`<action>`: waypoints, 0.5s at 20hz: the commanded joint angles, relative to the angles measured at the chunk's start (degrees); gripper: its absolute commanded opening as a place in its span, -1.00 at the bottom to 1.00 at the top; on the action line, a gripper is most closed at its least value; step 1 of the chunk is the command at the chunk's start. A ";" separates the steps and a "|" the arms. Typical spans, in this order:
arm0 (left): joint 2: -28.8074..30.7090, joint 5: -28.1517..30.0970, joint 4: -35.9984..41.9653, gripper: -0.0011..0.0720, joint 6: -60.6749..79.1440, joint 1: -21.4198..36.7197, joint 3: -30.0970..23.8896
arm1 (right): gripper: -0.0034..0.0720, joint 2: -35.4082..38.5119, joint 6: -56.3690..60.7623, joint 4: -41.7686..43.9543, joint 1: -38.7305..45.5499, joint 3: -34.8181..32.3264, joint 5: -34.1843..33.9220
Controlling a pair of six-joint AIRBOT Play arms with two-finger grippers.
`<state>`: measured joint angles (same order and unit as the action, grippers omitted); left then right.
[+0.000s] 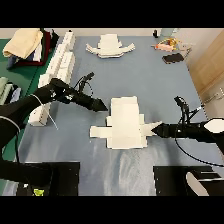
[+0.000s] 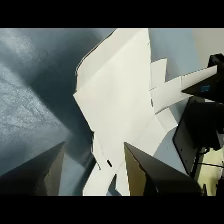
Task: Fold the box.
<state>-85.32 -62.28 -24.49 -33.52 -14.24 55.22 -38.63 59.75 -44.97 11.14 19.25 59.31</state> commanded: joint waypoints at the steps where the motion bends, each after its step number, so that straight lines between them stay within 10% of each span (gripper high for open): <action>1: -3.61 -1.53 2.84 0.56 1.77 0.00 2.29 | -0.90 -3.13 -4.00 2.08 -2.78 -0.04 -1.03; 8: -6.29 -6.49 3.23 0.56 2.03 -0.07 1.95 | -0.90 -3.56 -3.82 2.34 -6.27 -0.04 -5.95; 10: -6.29 -8.74 3.26 0.26 2.25 -0.07 1.90 | -0.90 -3.56 -3.82 2.34 -6.27 -0.04 -6.14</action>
